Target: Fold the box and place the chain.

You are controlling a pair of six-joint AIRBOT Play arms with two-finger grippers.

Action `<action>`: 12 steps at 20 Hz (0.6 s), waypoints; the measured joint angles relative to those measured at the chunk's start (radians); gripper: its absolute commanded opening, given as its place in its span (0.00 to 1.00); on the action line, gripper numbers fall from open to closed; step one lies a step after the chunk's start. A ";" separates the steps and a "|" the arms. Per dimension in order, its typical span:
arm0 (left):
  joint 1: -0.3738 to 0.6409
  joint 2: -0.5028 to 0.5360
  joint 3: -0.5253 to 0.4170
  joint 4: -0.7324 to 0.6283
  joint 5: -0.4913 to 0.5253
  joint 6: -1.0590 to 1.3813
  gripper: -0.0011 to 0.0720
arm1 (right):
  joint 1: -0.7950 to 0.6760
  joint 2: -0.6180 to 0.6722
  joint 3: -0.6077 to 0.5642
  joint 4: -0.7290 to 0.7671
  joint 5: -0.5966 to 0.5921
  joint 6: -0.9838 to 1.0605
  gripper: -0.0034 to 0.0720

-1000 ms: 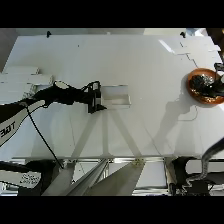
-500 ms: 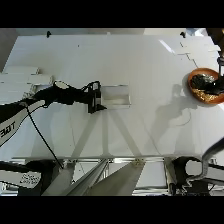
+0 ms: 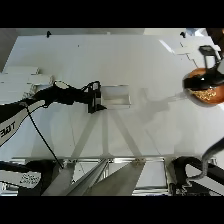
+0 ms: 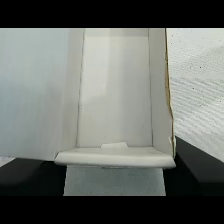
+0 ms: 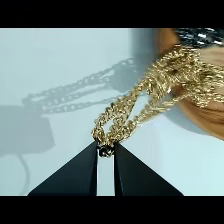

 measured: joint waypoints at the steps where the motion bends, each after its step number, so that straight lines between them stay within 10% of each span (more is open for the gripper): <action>1: 0.000 0.000 0.000 0.000 0.000 0.000 0.37 | 0.044 0.001 0.000 0.016 0.007 -0.002 0.05; 12: 0.000 0.000 0.000 0.000 0.000 0.000 0.37 | 0.410 -0.063 0.000 0.227 -0.077 -0.012 0.05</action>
